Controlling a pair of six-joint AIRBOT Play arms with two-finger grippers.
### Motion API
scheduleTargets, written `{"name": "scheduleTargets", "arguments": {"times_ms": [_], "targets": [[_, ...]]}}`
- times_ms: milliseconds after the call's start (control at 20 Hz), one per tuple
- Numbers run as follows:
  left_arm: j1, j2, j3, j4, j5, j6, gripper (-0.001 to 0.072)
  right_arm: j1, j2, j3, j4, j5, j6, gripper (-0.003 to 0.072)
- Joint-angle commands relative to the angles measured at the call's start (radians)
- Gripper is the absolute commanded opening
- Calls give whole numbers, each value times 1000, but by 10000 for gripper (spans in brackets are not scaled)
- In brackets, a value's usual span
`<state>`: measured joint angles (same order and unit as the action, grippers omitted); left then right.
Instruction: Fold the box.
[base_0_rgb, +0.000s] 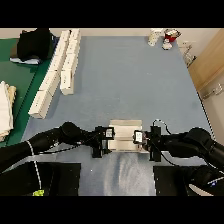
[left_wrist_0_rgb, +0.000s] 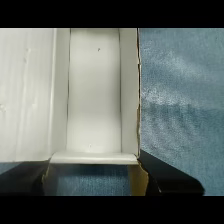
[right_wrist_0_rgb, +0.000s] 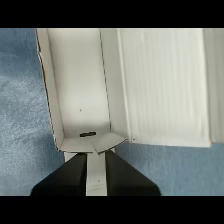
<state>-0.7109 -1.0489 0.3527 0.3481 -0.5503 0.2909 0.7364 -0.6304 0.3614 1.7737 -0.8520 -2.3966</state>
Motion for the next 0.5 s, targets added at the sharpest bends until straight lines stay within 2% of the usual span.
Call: {"name": "scheduleTargets", "arguments": {"times_ms": [0, 350, 400, 450], "targets": [[0, 1, 1, 0, 0, 0, 475, 1, -10, 1, 41, 31, -24, 160], [0, 1, 1, 0, 0, 0, 475, 1, -76, 1, 119, 78, -92, 161], [0, 1, 1, 0, 0, 0, 475, 1, -80, 1, 121, 81, -92, 180], [0, 1, 1, 0, 0, 0, 475, 1, -82, 1, 124, 85, -92, 327]]}}
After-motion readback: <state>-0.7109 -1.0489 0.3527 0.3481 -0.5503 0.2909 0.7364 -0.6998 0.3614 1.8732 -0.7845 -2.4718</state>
